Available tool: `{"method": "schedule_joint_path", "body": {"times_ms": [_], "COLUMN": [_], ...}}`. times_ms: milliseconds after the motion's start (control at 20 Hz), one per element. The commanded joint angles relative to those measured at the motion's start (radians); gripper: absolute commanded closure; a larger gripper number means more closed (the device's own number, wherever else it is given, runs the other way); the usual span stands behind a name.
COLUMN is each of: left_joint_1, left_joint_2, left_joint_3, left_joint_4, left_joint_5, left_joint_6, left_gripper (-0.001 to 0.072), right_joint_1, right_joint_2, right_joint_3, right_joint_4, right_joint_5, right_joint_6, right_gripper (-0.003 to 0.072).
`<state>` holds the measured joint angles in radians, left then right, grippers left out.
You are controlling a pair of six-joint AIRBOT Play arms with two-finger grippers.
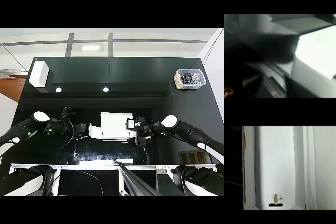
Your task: Fold the box and place the chain.
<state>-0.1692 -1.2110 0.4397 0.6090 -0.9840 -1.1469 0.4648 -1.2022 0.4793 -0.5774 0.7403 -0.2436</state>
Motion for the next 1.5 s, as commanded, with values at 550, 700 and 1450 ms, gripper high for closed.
{"method": "schedule_joint_path", "body": {"times_ms": [550, 700, 1450], "left_joint_1": [-0.135, -0.182, -0.443], "left_joint_2": [-0.003, -0.003, -0.005], "left_joint_3": [0.228, 0.228, 0.295], "left_joint_4": [0.070, 0.131, 0.460], "left_joint_5": [-0.090, -0.071, 0.151], "left_joint_6": [-0.079, -0.145, -0.644], "left_gripper": [0.0021, 0.0021, 0.0025], "right_joint_1": [0.001, 0.001, 0.001], "right_joint_2": [0.000, 0.000, 0.000], "right_joint_3": [0.000, 0.000, 0.000], "right_joint_4": [0.000, 0.000, 0.000], "right_joint_5": [0.000, 0.000, 0.000], "right_joint_6": [0.000, 0.000, 0.001], "right_gripper": [0.0222, 0.0222, 0.0222]}}
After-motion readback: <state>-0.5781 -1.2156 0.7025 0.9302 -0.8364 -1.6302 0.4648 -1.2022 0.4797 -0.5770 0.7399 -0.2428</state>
